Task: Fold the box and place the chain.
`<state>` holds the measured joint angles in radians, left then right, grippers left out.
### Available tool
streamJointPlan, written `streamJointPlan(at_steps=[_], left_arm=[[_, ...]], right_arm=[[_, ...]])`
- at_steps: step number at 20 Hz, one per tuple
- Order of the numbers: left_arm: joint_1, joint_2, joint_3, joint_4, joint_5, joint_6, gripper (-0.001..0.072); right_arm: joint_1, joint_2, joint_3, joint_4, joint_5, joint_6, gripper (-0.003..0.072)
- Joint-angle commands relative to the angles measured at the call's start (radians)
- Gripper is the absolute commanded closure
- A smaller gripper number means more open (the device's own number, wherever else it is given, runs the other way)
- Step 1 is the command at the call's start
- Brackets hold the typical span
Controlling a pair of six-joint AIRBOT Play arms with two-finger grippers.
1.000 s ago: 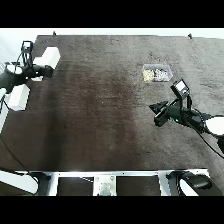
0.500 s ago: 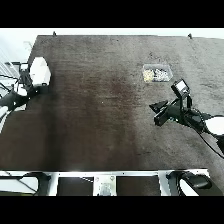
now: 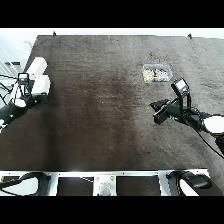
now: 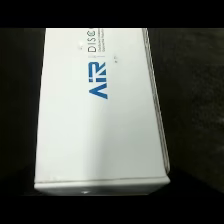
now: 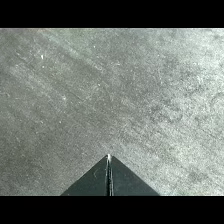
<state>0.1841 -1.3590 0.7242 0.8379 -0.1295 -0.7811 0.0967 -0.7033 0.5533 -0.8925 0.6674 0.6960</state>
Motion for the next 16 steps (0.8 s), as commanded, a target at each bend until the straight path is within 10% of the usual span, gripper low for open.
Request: streamJointPlan(at_steps=[1,4,6,7,12,16], left_arm=[[0.001,0.007,-0.008,0.000,-0.038,-0.004,0.0694],[0.000,0.007,-0.008,0.000,-0.053,-0.003,0.0681],[0.000,0.007,-0.008,0.000,-0.051,-0.004,0.0062],[0.001,0.007,-0.008,0.000,-0.037,-0.004,0.0001],[0.001,0.007,-0.005,0.019,0.001,0.006,-0.0011],[0.001,0.033,-0.001,0.057,-0.002,0.005,-0.0011]], right_arm=[[0.000,-0.001,0.000,-0.003,-0.005,0.000,0.0670],[0.000,-0.001,0.000,-0.002,-0.006,0.000,0.0670],[0.000,-0.001,0.000,-0.002,-0.006,0.000,0.0670],[0.000,-0.001,0.000,-0.003,-0.006,0.000,0.0669],[0.000,-0.001,0.000,-0.003,-0.006,0.000,0.0668],[0.000,0.000,0.000,-0.002,-0.006,0.000,0.0446]])
